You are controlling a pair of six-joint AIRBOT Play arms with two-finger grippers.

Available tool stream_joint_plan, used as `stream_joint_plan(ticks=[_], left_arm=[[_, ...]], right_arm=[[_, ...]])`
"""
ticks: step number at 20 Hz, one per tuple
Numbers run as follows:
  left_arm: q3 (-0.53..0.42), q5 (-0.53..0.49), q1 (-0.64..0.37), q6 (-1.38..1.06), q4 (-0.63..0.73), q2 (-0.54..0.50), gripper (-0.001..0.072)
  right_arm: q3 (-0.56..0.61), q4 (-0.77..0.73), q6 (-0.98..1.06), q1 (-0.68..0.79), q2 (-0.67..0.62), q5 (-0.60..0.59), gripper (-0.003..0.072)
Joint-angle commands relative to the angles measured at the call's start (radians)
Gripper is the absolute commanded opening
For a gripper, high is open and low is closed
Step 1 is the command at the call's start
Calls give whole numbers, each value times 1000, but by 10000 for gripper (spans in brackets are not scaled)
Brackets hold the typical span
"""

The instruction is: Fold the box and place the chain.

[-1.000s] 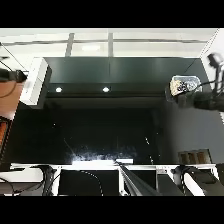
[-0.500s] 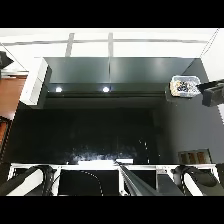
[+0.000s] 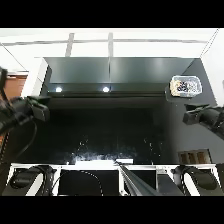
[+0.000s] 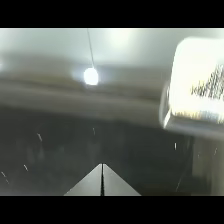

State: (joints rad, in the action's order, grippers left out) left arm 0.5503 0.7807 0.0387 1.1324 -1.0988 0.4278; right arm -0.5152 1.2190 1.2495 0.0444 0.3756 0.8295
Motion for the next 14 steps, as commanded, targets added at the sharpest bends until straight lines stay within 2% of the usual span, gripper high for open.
stream_joint_plan(ticks=[1,3,14], left_arm=[[-172,-76,23,3,5,-108,24],[-172,-104,22,1,5,-105,24],[-172,-106,22,1,12,-104,25]], right_arm=[[95,6,6,-1,-9,31,14],[95,-23,6,-1,-9,65,14],[95,-21,6,-1,-9,65,14]])
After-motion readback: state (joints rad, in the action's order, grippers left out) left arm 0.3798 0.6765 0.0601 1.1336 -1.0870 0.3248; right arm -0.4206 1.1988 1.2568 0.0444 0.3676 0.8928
